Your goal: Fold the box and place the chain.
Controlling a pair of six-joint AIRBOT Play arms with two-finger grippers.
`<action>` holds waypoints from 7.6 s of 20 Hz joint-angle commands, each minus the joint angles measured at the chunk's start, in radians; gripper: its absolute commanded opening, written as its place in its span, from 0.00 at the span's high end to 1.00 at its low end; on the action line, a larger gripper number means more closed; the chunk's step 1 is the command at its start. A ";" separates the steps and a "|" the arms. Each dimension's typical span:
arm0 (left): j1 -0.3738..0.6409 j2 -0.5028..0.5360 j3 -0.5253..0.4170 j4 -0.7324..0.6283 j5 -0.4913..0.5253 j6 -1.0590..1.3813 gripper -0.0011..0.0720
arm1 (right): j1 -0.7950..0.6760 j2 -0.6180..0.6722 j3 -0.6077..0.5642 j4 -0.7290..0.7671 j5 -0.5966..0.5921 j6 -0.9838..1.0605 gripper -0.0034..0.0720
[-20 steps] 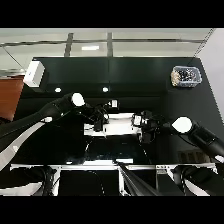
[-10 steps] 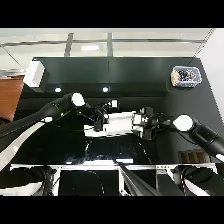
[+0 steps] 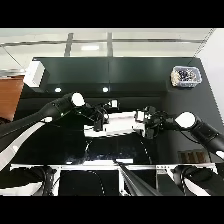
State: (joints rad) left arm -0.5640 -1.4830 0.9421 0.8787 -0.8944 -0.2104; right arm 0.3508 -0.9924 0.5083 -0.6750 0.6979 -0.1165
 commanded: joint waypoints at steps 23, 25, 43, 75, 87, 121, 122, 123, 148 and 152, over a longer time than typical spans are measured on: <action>0.000 -0.001 0.000 0.003 0.003 0.000 0.95 | -0.019 -0.164 -0.003 0.128 0.094 -0.206 0.03; 0.000 -0.001 0.000 0.003 0.003 0.000 0.95 | -0.018 -0.166 -0.019 0.124 0.077 -0.205 0.03; 0.000 -0.001 0.000 0.002 -0.004 0.000 0.95 | 0.000 -0.216 -0.023 0.125 0.042 -0.204 0.03; 0.000 0.000 0.001 -0.001 -0.004 -0.003 0.94 | -0.012 -0.239 0.001 0.091 0.064 -0.145 0.17; 0.063 0.222 0.046 0.407 -0.259 -0.543 0.45 | 0.006 -0.239 0.000 0.064 0.063 -0.141 0.41; 0.142 0.105 0.073 0.013 -0.117 -0.533 0.95 | 0.007 -0.239 0.000 0.066 0.053 -0.133 0.41; 0.167 0.150 0.072 0.037 -0.142 -0.550 0.95 | 0.007 -0.239 0.000 0.066 0.053 -0.133 0.41; 0.192 0.192 0.066 0.056 -0.164 -0.565 0.95 | 0.007 -0.239 0.000 0.066 0.053 -0.133 0.41; 0.023 0.247 -0.239 -0.120 0.019 0.177 0.05 | 0.007 -0.239 0.000 0.066 0.053 -0.133 0.41; 0.024 0.247 -0.238 -0.116 0.033 0.176 0.45 | 0.007 -0.239 0.000 0.066 0.053 -0.133 0.41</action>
State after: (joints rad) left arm -0.5404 -1.2331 0.7029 0.8116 -0.8623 -0.0364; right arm 0.3573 -1.2316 0.5083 -0.6098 0.7513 -0.2497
